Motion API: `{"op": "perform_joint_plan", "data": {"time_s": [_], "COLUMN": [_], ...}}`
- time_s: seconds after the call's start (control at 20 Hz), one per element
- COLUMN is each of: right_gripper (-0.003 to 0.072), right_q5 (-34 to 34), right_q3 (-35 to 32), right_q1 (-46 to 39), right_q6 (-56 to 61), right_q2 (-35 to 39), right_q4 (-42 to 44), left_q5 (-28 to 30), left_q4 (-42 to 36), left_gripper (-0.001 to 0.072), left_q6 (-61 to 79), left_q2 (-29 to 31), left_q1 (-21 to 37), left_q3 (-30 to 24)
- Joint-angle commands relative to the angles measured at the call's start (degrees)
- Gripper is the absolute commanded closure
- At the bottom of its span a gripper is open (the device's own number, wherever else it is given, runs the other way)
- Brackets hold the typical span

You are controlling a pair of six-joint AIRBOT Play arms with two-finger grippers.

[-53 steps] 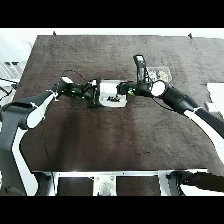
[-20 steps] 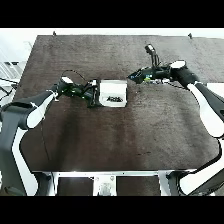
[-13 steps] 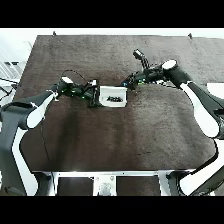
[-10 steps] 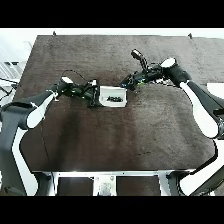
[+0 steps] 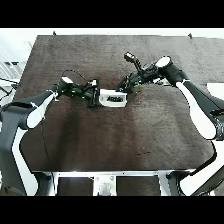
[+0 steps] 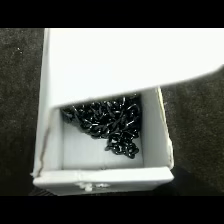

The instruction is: Fold the box and place the chain.

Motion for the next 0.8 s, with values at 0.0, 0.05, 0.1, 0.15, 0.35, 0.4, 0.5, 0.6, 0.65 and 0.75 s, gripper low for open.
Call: {"op": "perform_joint_plan", "data": {"time_s": [0.0,0.05,0.1,0.15,0.35,0.4,0.5,0.6,0.65,0.75], "right_gripper": [0.0363,0.0318,0.0317,0.0308,0.0260,0.0252,0.0250,0.0250,0.0250,0.0249], "right_q5": [-0.85,-1.03,-1.03,-1.01,-0.87,-0.85,-0.79,-0.81,-0.83,-0.70], "right_q3": [0.07,0.07,0.07,0.07,0.07,0.07,0.02,0.02,0.02,0.02], "right_q1": [0.79,1.01,1.18,1.49,2.64,2.80,3.23,3.32,3.32,3.34], "right_q6": [0.02,-0.35,-0.57,-0.59,-0.57,-0.57,-0.59,-0.57,-0.59,-1.03], "right_q2": [-0.02,-0.02,-0.02,-0.02,-0.02,-0.02,-0.02,-0.02,-0.02,-0.02], "right_q4": [-2.14,-2.51,-2.84,-3.21,-5.07,-5.73,-7.26,-7.61,-7.61,-7.41], "left_q5": [0.02,0.02,0.02,0.02,0.02,0.04,0.02,0.02,0.02,0.02], "left_q4": [0.00,0.00,0.00,0.00,0.00,0.00,0.00,0.00,0.00,0.00], "left_gripper": [0.0433,0.0433,0.0433,0.0433,0.0433,0.0433,0.0433,0.0433,0.0433,0.0433], "left_q6": [0.00,0.00,0.00,0.00,0.00,0.00,0.00,0.00,0.00,0.00], "left_q2": [0.02,0.02,0.02,0.02,0.02,0.02,0.02,0.02,0.02,0.02], "left_q1": [-0.04,-0.04,-0.04,-0.04,-0.04,-0.04,-0.04,-0.04,-0.04,-0.04], "left_q3": [0.02,0.02,0.02,0.02,0.02,0.02,0.02,0.02,0.02,0.02]}}
